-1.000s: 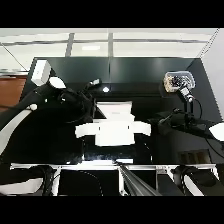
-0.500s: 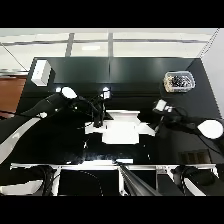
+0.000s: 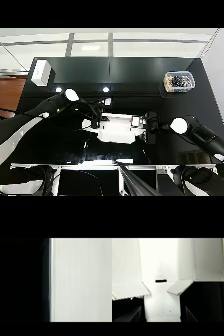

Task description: Fold the box and place the chain.

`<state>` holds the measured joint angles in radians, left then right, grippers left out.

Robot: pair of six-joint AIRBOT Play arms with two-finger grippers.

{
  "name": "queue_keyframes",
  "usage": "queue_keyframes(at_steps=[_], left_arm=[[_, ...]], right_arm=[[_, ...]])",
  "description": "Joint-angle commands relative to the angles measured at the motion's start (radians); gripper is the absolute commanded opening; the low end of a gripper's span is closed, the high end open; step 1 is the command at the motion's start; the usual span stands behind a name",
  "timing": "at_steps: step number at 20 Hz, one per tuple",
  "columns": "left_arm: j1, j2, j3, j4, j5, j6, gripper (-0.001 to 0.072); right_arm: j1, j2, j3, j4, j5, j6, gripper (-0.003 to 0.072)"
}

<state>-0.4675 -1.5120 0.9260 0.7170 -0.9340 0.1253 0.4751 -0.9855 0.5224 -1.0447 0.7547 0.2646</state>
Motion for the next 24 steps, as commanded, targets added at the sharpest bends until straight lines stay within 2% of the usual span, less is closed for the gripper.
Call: queue_keyframes(at_steps=[1, 8, 11, 13, 17, 20, 22, 24], left_arm=[[0.000, -0.001, -0.001, 0.025, 0.006, -0.002, 0.0025], [0.000, -0.001, -0.001, 0.025, 0.006, -0.002, 0.0026], [0.000, -0.001, -0.001, 0.023, 0.006, -0.002, 0.0026], [0.000, -0.001, -0.001, 0.023, 0.006, -0.002, 0.0026], [0.000, -0.001, -0.001, 0.022, 0.006, -0.002, 0.0026], [0.000, -0.001, -0.001, 0.022, 0.006, -0.002, 0.0026], [0.000, -0.001, -0.001, 0.022, 0.006, -0.002, 0.0026], [0.000, -0.001, -0.001, 0.022, 0.006, -0.002, 0.0026]], right_arm=[[0.014, -0.019, -0.002, 0.029, 0.057, -0.016, 0.0640], [0.034, -0.076, -0.016, 0.200, 0.064, -0.150, 0.0640], [0.093, -0.086, -0.016, 0.265, 0.014, -0.152, 0.0640], [0.115, -0.085, -0.015, 0.286, -0.040, -0.072, 0.0640], [0.071, -0.067, 0.029, 0.157, -0.026, 0.150, 0.0640], [0.023, -0.054, 0.049, 0.125, -0.040, 0.149, 0.0640], [0.016, -0.054, 0.055, 0.128, -0.089, 0.123, 0.0639], [0.016, -0.054, 0.057, 0.182, -0.087, 0.042, 0.0640]])
